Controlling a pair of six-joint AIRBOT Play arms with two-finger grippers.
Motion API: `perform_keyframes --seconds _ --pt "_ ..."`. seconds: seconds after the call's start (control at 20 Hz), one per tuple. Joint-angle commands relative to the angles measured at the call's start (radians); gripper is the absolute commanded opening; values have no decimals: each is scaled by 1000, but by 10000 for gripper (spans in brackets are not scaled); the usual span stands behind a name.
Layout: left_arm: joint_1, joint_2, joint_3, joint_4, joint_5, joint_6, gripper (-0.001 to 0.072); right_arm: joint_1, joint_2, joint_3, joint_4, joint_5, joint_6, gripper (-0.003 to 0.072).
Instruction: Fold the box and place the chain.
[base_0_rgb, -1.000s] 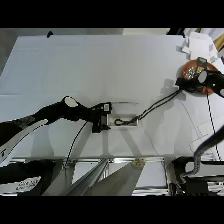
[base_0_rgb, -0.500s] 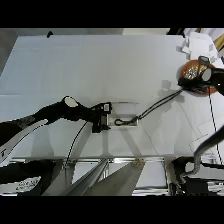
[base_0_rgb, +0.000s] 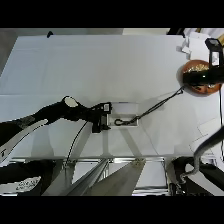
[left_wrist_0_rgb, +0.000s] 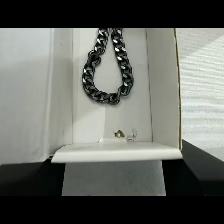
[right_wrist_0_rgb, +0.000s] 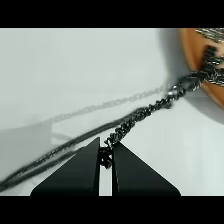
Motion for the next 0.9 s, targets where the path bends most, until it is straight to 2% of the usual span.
perform_keyframes --seconds 0.0,0.25,0.5,0.65,0.85 --pt "0 1 0 0 1 0 144 106 143 -1 89 104 -48 16" --pt "0 1 0 0 0 0 144 297 279 -1 130 210 -40 17" --pt "0 1 0 0 0 0 144 491 339 -1 175 219 13 17" --pt "0 1 0 0 0 0 144 611 337 -1 200 164 16 17" --pt "0 1 0 0 0 0 144 751 323 -3 200 17 34 17"
